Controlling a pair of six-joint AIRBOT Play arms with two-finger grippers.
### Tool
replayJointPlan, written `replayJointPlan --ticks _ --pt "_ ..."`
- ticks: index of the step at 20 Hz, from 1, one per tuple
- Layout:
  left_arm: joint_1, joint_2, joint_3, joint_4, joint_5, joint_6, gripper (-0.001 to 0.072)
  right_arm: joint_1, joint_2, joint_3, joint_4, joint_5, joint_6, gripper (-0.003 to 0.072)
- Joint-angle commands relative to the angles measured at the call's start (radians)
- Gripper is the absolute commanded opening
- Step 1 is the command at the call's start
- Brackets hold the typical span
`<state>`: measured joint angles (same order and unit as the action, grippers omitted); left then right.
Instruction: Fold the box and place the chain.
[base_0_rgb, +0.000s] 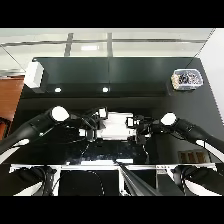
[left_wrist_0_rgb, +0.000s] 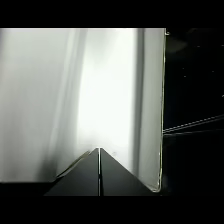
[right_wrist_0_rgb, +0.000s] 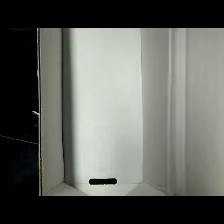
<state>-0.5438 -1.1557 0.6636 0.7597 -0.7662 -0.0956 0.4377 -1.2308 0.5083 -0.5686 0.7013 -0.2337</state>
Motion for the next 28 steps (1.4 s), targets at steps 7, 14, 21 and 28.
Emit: replayJointPlan --ticks 7,14,21,28 --pt "0.385 0.173 0.013 0.432 -0.182 -1.153 0.0024 0.001 0.000 0.000 -0.001 0.002 -0.002 0.0223" --pt "0.725 -0.116 -0.088 -0.131 -0.560 -1.015 0.0022 0.001 0.000 0.000 -0.001 0.002 -0.002 0.0223" --pt "0.534 -0.212 -0.087 -0.015 -0.342 -1.119 0.0022 0.001 0.000 0.000 -0.001 0.002 -0.002 0.0223" --pt "0.455 -0.213 -0.087 -0.167 -0.382 -0.936 0.0023 0.001 0.000 0.000 -0.001 0.002 -0.002 0.0223"
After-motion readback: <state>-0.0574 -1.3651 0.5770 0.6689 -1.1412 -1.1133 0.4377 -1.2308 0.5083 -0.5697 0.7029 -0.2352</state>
